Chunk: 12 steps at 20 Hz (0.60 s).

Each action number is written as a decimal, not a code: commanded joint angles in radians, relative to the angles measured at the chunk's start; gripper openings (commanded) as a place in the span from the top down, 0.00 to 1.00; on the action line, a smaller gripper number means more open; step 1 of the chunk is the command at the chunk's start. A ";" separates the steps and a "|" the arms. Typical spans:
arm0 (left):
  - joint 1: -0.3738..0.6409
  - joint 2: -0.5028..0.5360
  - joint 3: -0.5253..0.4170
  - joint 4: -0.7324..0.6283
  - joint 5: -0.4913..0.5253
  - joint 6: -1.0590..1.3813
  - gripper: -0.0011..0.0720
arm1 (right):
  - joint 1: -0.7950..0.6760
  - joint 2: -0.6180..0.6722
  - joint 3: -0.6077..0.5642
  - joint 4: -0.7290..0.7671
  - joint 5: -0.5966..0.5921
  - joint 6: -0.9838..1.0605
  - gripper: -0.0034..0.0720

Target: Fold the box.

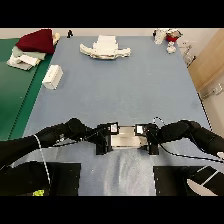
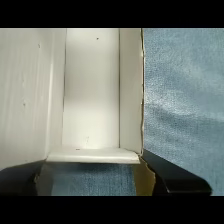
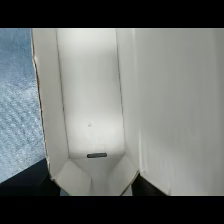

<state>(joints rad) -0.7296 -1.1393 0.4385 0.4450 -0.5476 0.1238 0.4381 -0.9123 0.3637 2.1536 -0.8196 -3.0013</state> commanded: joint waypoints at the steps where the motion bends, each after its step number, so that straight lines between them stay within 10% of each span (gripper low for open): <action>1: 0.000 0.000 0.011 0.000 0.006 0.001 0.03 | 0.000 -0.001 0.001 0.000 -0.001 0.001 0.25; 10: -0.006 -0.019 0.018 0.003 0.010 -0.002 0.03 | 0.000 -0.001 0.001 0.000 0.000 0.001 0.25; 12: -0.006 -0.019 0.018 0.005 0.005 0.000 0.32 | 0.000 -0.001 0.001 0.000 -0.001 0.001 0.25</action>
<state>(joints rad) -0.7349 -1.1542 0.4549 0.4450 -0.5377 0.1265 0.4377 -0.9123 0.3637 2.1540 -0.8200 -2.9982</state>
